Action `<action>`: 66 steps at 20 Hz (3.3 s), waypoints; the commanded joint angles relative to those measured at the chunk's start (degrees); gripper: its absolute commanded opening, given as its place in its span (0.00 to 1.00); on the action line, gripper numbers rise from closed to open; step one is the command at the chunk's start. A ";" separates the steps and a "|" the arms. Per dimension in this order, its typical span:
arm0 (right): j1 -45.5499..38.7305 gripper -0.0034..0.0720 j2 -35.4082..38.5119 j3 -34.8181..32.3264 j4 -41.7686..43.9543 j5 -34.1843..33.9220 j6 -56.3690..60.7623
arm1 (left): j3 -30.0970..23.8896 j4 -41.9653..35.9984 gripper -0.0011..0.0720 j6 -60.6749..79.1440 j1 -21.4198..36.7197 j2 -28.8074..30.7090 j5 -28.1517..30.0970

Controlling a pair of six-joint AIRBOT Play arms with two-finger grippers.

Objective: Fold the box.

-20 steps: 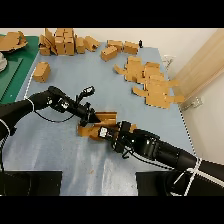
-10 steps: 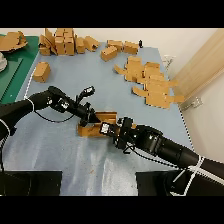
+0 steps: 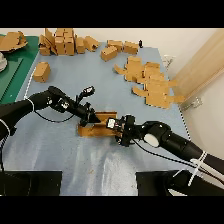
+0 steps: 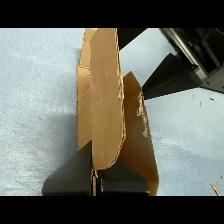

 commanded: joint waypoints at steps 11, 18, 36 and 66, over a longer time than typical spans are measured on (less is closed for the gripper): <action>-20.55 1.00 -10.43 0.20 56.13 10.88 -71.54 | 0.07 0.00 0.03 0.00 0.02 -0.02 0.02; -23.58 1.00 -17.84 2.10 62.05 16.81 -80.43 | 0.07 0.00 0.03 0.02 0.00 -0.02 0.02; -23.54 1.00 -20.37 3.39 57.57 17.99 -80.35 | 0.07 0.00 0.03 0.00 0.02 -0.02 0.02; -23.21 0.68 -21.03 3.65 55.21 17.49 -75.97 | 0.07 0.00 0.03 0.02 0.00 -0.02 0.02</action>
